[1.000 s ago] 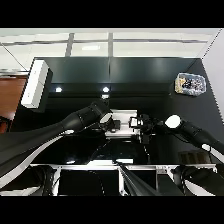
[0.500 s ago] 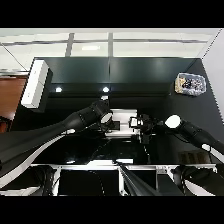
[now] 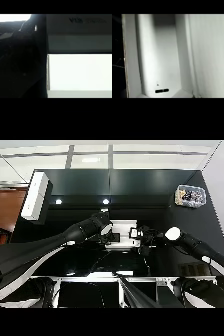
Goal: Fold the box and place the chain.
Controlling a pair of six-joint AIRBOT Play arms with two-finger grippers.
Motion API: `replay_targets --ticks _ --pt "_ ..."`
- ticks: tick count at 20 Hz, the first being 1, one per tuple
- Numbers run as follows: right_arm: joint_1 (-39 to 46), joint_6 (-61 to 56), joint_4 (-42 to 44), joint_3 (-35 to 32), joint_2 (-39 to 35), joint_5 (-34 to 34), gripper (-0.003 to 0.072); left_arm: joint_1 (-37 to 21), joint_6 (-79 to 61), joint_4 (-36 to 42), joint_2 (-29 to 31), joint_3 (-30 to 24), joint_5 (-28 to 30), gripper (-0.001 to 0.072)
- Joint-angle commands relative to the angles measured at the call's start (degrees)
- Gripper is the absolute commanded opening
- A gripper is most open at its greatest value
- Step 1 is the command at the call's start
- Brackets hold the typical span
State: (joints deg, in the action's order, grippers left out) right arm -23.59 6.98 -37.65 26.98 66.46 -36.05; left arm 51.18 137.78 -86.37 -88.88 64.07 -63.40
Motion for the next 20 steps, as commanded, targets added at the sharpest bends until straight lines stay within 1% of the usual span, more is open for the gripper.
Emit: replay_targets --ticks 1,3,5,10,11,12,13,17,18,19,20 --pt "0.0 -6.7 -5.2 0.0 -1.3 -1.1 0.0712 0.0 -1.1 0.1 0.0 0.0 0.0 0.0027" --pt "0.0 -13.3 -11.6 0.0 -4.7 -5.2 0.0711 -0.1 -2.4 0.0 0.0 0.0 0.0 0.0027" --pt "0.0 -15.3 -15.7 0.0 -7.7 -8.2 0.0711 -0.1 -2.4 0.0 0.0 0.0 0.1 0.0028" --pt "0.0 -15.3 -15.9 0.0 -8.8 -7.8 0.0709 -0.1 -2.4 0.1 0.0 0.0 0.3 0.0027" --pt "0.0 -15.3 -15.9 0.0 -8.8 -6.9 0.0633 -0.1 -2.4 0.1 0.0 0.0 0.2 0.0027" --pt "0.0 -15.3 -15.8 0.0 -8.8 -6.1 0.0509 -0.1 -2.4 0.1 0.0 0.0 0.2 0.0028" --pt "0.0 -15.1 -15.8 0.0 -8.8 -5.6 0.0475 -0.1 -2.4 0.1 0.0 0.0 0.2 0.0028" --pt "-0.1 -15.0 -13.0 0.0 -8.8 -5.2 0.0468 -0.1 -2.4 0.1 0.0 0.0 0.2 0.0028" --pt "-0.1 -15.0 -11.7 0.0 -8.8 -4.7 0.0299 -0.1 -2.4 0.1 0.0 0.0 0.1 0.0027" --pt "-0.1 -14.9 -10.3 0.0 -8.8 -4.2 0.0187 -0.1 -2.4 0.1 0.0 0.0 0.0 0.0028" --pt "-0.1 -14.9 -9.2 0.0 -8.8 -4.0 0.0187 -0.1 -2.4 0.1 0.0 0.0 0.0 0.0028"
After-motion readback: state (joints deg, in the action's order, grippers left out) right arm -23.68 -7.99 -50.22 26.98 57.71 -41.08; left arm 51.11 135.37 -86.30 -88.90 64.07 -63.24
